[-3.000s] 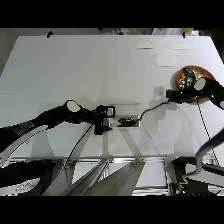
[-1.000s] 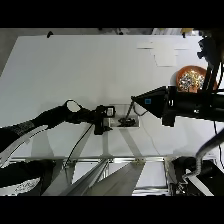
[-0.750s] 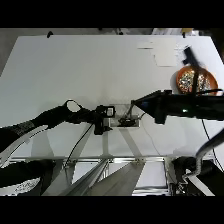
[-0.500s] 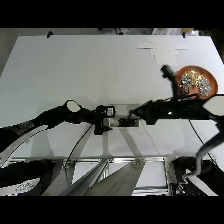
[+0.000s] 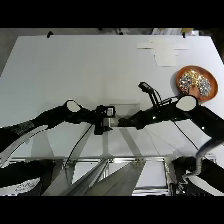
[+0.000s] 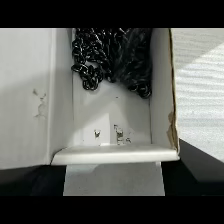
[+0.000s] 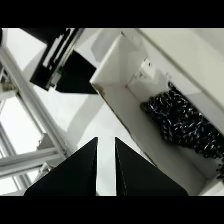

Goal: Fold the box and place the chain.

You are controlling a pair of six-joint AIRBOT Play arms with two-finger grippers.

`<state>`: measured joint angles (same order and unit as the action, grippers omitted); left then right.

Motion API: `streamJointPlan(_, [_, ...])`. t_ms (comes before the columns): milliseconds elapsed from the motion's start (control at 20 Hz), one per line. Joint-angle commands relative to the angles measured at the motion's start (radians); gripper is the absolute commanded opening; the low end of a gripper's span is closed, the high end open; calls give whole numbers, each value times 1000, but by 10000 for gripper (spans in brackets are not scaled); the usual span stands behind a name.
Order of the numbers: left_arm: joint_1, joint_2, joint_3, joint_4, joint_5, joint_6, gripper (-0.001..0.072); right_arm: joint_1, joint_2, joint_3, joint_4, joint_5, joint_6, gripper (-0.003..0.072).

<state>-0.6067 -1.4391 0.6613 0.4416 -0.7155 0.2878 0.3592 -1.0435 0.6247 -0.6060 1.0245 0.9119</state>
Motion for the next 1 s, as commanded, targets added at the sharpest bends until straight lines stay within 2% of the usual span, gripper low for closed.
streamJointPlan(0, [1,1,0,0,0,0,211,-66,-10,108,-1,116,-3,136])
streamJointPlan(150, [1,1,0,0,0,0,211,-177,-10,265,-14,197,37,131])
streamJointPlan(250, [1,1,0,0,0,0,211,-249,-10,323,-84,188,61,98])
streamJointPlan(300, [1,1,0,0,0,0,211,-282,-10,326,-124,159,62,59])
streamJointPlan(350, [0,1,0,0,0,0,211,-310,-15,326,-199,130,86,18])
streamJointPlan(550, [1,1,0,0,0,0,211,-338,-86,323,-658,13,376,17])
streamJointPlan(650, [0,1,0,0,0,0,211,-338,-150,323,-782,2,455,17])
streamJointPlan(700, [1,1,0,0,0,0,211,-338,-187,323,-803,-2,457,33])
streamJointPlan(800, [1,1,0,0,0,0,211,-339,-257,323,-809,-10,457,338])
streamJointPlan(950, [1,1,0,0,0,0,211,-338,-338,323,-824,-16,480,351])
